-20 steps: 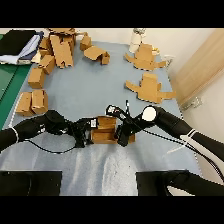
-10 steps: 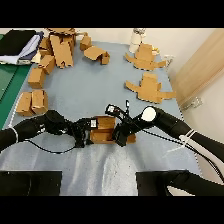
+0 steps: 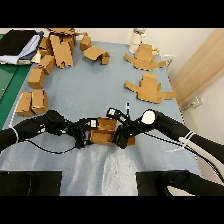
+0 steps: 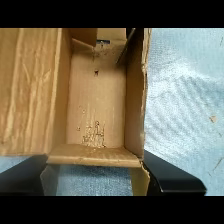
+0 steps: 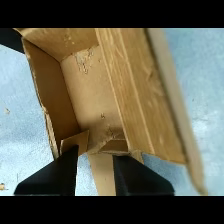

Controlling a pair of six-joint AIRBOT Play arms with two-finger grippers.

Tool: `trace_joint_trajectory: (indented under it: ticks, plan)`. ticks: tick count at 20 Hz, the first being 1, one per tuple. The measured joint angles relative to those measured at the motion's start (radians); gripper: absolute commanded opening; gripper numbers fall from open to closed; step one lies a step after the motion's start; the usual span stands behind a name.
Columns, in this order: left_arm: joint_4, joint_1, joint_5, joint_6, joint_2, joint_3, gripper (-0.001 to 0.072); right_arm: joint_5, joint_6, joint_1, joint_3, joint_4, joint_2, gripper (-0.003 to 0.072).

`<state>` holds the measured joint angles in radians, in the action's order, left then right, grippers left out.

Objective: Fold the box.

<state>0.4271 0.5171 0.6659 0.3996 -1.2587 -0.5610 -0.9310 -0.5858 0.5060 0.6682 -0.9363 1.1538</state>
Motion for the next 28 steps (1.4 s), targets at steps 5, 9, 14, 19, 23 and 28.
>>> trace_joint_trajectory:
  ticks: [5,9,14,19,23,28]
  plan:
    - [0.000,0.000,-0.001,-0.001,0.000,0.000,0.0591,0.025,0.000,0.000,-0.006,-0.002,0.000,0.0334]
    - [-0.002,0.000,-0.005,-0.003,0.000,0.000,0.0591,0.035,-0.060,0.000,-0.006,-0.059,-0.002,0.0019]
    - [-0.002,0.000,-0.004,-0.003,0.000,0.000,0.0591,0.046,-0.237,-0.002,-0.006,-0.248,-0.035,0.0003]
    - [-0.001,0.000,-0.002,-0.002,0.000,0.000,0.0592,0.055,-0.349,-0.025,-0.006,-0.356,-0.078,0.0033]
    - [-0.001,0.000,-0.002,-0.002,0.000,0.000,0.0591,0.053,-0.210,-0.029,-0.006,-0.251,-0.085,0.0192]
    - [-0.001,0.000,-0.002,-0.001,0.000,0.000,0.0591,0.045,-0.053,-0.027,-0.006,-0.148,-0.086,0.0191]
